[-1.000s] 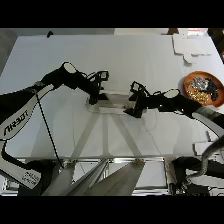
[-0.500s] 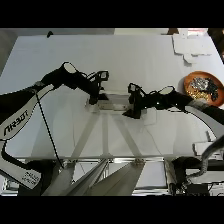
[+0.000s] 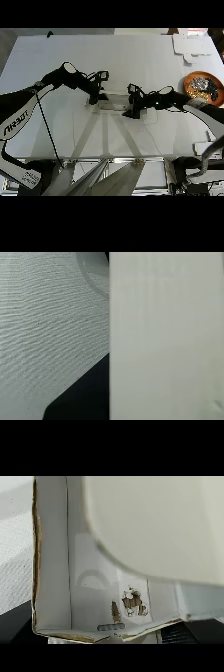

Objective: Fold the box and place the chain.

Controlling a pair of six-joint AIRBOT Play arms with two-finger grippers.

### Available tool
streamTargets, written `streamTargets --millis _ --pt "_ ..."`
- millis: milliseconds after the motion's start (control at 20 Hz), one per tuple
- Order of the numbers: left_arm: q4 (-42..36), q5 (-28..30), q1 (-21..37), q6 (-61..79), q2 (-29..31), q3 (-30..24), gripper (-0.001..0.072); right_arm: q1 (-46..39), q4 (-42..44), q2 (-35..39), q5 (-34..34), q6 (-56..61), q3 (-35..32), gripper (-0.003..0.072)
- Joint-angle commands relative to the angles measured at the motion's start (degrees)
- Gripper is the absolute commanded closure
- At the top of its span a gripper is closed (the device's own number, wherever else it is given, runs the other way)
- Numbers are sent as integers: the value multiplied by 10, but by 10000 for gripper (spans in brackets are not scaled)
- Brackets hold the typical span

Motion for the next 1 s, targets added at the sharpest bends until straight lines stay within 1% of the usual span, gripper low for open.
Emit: streamTargets --millis 0,400,450,500,650,700,750,950 --pt "0 0 0 0 0 0 696 0 -1 0 0 -1 1 -6" --pt "0 0 0 0 0 0 696 0 2 0 2 -1 1 -2" --pt "0 0 0 0 0 0 696 0 3 0 0 -1 1 32" --pt "0 0 0 0 0 0 696 0 0 0 1 -1 1 48" --pt "0 0 0 0 0 0 696 0 1 0 0 -7 1 49" --pt "0 0 0 0 0 0 696 0 1 0 0 -11 1 75" --pt "0 0 0 0 0 0 696 0 1 0 0 -11 1 164" --pt "0 0 0 0 0 0 696 0 1 0 1 -11 1 165"
